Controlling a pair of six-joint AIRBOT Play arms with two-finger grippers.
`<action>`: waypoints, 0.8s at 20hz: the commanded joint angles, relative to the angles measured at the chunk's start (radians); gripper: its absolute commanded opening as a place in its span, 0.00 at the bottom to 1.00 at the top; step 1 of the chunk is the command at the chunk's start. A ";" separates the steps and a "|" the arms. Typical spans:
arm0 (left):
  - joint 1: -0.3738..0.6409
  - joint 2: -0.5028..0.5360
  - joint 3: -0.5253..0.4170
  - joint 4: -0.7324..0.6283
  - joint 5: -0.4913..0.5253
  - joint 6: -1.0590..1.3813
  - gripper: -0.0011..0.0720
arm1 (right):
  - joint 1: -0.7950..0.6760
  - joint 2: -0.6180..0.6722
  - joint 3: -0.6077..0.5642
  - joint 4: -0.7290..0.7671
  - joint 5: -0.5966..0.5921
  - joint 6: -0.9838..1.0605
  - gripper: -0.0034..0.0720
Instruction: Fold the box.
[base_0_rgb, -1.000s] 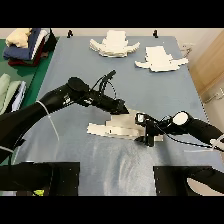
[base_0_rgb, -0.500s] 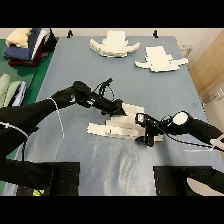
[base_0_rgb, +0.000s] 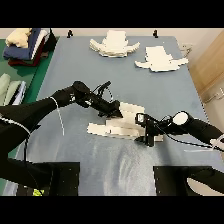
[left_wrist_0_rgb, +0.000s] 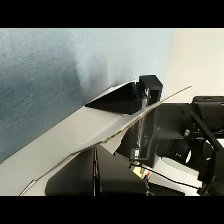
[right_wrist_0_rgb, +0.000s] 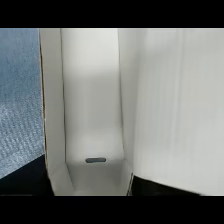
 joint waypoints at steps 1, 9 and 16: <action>0.005 -0.010 0.000 0.001 -0.029 0.029 0.03 | 0.000 0.000 0.001 0.000 0.000 0.000 0.70; 0.004 0.115 0.030 -0.179 -0.080 0.143 0.03 | 0.000 0.000 0.001 0.000 0.000 0.000 0.70; 0.004 0.013 0.118 -0.043 -0.016 0.080 0.03 | 0.000 0.000 0.001 0.000 0.000 0.000 0.70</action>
